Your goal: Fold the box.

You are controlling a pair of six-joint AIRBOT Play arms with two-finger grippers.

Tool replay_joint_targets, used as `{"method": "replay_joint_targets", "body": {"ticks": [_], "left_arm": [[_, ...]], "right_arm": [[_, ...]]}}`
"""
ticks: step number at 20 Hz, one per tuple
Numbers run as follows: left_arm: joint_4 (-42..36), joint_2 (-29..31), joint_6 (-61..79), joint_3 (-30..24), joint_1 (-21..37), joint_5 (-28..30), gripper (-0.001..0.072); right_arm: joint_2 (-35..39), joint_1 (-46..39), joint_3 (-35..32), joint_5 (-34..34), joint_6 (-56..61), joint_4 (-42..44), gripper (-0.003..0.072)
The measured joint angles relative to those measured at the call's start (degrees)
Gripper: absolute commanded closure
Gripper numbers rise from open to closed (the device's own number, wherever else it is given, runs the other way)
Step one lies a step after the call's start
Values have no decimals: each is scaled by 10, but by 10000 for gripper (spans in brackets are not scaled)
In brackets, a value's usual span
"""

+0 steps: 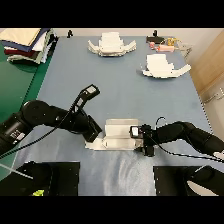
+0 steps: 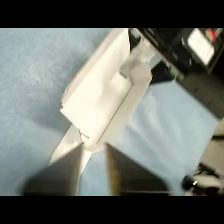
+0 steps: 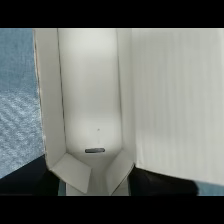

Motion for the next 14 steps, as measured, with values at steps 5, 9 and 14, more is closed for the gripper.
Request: {"method": "replay_joint_targets", "body": {"ticks": [5, 9, 14], "left_arm": [[23, 9, 165, -38, 1, -3, 6], [3, -2, 313, -76, 18, 3, 5], [-70, -37, 463, -130, 28, 44, 7]], "right_arm": [[0, 0, 0, 0, 0, 0, 137], [0, 0, 0, 0, 0, 0, 137], [0, 0, 0, 0, 0, 0, 137]]}}
